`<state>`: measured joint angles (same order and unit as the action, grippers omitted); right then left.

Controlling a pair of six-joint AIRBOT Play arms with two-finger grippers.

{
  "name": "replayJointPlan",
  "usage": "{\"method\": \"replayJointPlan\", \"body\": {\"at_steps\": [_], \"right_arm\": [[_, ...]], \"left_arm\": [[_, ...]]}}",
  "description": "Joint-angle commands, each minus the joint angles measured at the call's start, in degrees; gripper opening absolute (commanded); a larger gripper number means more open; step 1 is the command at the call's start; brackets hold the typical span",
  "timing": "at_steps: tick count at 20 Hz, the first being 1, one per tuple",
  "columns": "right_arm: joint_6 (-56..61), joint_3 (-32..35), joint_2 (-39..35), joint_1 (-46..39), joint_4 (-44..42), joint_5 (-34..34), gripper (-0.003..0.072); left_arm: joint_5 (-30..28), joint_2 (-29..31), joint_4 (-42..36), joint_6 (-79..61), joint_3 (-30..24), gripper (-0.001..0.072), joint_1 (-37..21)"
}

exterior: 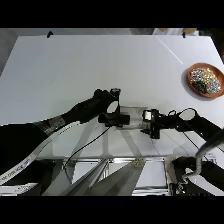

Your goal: Fold the box and place the chain.

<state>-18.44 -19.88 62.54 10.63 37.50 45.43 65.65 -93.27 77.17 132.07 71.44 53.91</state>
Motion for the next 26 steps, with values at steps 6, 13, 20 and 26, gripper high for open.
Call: {"method": "replayJointPlan", "body": {"at_steps": [6,13,20,26], "right_arm": [[0.0,-0.04,-0.04,0.02,0.0,0.02,0.0359],[0.0,-0.04,-0.04,0.02,0.0,0.02,0.0359],[0.0,-0.04,-0.04,0.0,0.0,0.02,0.0359],[0.0,-0.04,-0.04,0.0,0.0,0.04,0.0359]], "left_arm": [[4.15,-3.37,2.67,7.23,2.62,0.0135,1.09],[5.25,-3.37,2.62,9.81,2.62,0.0007,1.2],[10.88,-2.86,2.4,7.87,6.29,0.0162,-0.7],[10.75,-4.81,2.16,7.85,7.87,0.0161,-1.44]]}}
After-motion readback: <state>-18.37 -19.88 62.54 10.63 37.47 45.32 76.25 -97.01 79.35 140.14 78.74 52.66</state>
